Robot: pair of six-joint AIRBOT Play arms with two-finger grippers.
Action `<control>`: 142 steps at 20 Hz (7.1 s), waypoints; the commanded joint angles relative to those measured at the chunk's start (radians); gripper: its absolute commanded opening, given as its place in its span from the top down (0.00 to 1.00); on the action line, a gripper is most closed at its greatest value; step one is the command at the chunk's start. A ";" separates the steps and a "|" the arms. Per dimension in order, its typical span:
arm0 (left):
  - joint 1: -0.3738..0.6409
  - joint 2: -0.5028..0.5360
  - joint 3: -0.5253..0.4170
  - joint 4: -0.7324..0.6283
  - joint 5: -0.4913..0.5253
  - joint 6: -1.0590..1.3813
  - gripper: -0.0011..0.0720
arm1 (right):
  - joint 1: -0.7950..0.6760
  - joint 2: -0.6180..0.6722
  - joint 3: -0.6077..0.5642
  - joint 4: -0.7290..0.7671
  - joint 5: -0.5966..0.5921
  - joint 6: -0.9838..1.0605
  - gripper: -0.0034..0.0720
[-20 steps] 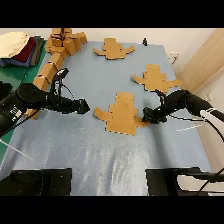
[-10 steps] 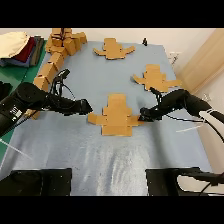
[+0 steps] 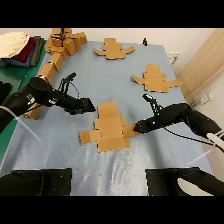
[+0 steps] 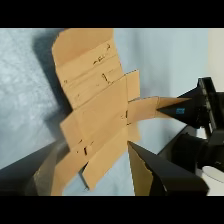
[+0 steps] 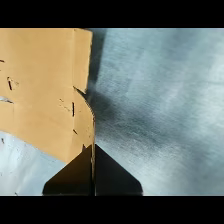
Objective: Fold the box.
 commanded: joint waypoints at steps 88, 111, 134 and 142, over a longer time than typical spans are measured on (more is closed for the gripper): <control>-0.282 -0.183 -0.174 -0.489 0.162 1.458 0.97 | -0.048 0.080 0.061 -0.446 0.220 0.759 0.85; -0.281 -0.182 -0.173 -0.463 0.141 1.454 0.97 | 0.019 0.105 0.061 -0.455 0.166 0.679 0.95; -0.281 -0.182 -0.173 -0.463 0.137 1.454 0.97 | 0.966 0.115 -0.141 -1.025 0.127 0.514 0.25; -0.281 -0.182 -0.173 -0.463 0.137 1.454 0.97 | 0.966 0.106 -0.105 -1.272 0.137 0.762 0.25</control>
